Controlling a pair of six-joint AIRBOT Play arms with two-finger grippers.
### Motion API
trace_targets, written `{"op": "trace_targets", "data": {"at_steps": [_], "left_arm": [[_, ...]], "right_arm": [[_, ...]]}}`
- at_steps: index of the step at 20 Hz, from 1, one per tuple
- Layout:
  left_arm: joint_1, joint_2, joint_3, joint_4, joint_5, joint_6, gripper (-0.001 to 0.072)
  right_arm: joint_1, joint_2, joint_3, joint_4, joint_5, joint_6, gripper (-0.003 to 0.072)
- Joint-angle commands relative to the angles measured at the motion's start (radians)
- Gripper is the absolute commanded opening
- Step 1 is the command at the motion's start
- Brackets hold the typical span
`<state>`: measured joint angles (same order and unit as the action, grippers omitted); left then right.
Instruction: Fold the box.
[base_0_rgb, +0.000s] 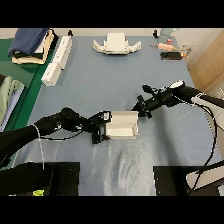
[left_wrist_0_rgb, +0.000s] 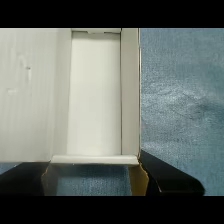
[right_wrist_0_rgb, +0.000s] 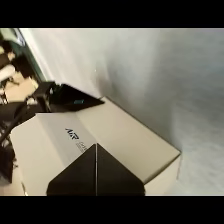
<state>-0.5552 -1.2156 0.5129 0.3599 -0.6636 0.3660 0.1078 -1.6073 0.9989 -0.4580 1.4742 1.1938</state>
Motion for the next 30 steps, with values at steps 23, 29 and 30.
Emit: {"op": "trace_targets", "data": {"at_steps": [23,29,30], "left_arm": [[0.000,0.000,0.001,0.000,0.000,0.000,0.0444],[0.000,0.000,0.001,0.000,0.000,0.000,0.0444],[0.000,0.000,0.001,0.000,0.000,0.000,0.0444]], "right_arm": [[0.600,0.560,-0.306,-0.508,-0.749,-0.476,0.0003],[0.630,0.690,-0.380,-0.527,-0.826,-0.499,0.0003],[0.630,0.703,-0.392,-0.529,-0.828,-0.499,0.0003]]}}
